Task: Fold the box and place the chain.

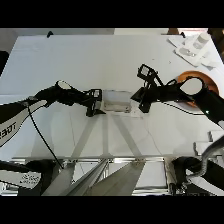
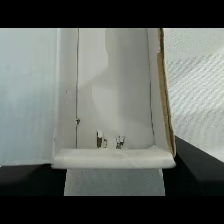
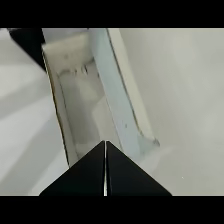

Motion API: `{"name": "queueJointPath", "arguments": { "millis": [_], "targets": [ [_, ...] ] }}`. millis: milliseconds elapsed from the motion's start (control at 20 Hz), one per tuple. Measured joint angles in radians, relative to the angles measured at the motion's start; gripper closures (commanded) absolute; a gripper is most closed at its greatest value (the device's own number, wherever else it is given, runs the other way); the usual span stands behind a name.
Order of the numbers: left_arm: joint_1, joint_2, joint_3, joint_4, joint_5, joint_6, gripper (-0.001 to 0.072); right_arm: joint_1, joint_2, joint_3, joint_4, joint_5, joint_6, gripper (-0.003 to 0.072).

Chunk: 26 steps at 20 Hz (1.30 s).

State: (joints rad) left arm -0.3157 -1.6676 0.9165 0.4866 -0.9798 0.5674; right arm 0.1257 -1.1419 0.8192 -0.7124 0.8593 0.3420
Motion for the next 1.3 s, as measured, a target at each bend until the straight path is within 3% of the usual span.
{"name": "queueJointPath", "arguments": {
  "millis": [400,650,900,1050,1100,1150,1250,1300],
  "targets": [
    [0.0,0.0,0.0,0.0,0.0,-0.002,0.0453,0.0,-0.23,0.0,0.156,-0.223,-0.025,0.0681],
    [0.0,0.0,0.0,-0.001,-0.001,-0.002,0.0453,0.0,-0.3,0.0,0.169,-0.259,-0.028,0.0676],
    [0.0,0.0,0.0,0.0,-0.001,0.001,0.0453,0.0,-0.195,0.001,0.129,-0.199,-0.028,0.0674],
    [0.0,0.0,0.0,0.0,-0.001,0.001,0.0453,0.0,-0.076,0.001,0.012,-0.115,0.002,0.0671],
    [0.0,0.0,0.0,0.0,-0.001,0.001,0.0453,0.0,-0.042,0.001,-0.036,-0.084,0.014,0.0652],
    [0.0,0.0,0.0,0.0,0.0,0.0,0.0453,0.0,-0.011,0.001,-0.085,-0.052,0.027,0.0579],
    [0.0,0.0,0.0,0.0,0.0,0.0,0.0453,0.0,0.027,0.0,-0.185,0.009,0.037,0.0544],
    [0.0,0.0,0.0,0.0,-0.001,0.0,0.0453,0.0,0.038,0.0,-0.236,0.029,0.045,0.0477]
  ]
}}
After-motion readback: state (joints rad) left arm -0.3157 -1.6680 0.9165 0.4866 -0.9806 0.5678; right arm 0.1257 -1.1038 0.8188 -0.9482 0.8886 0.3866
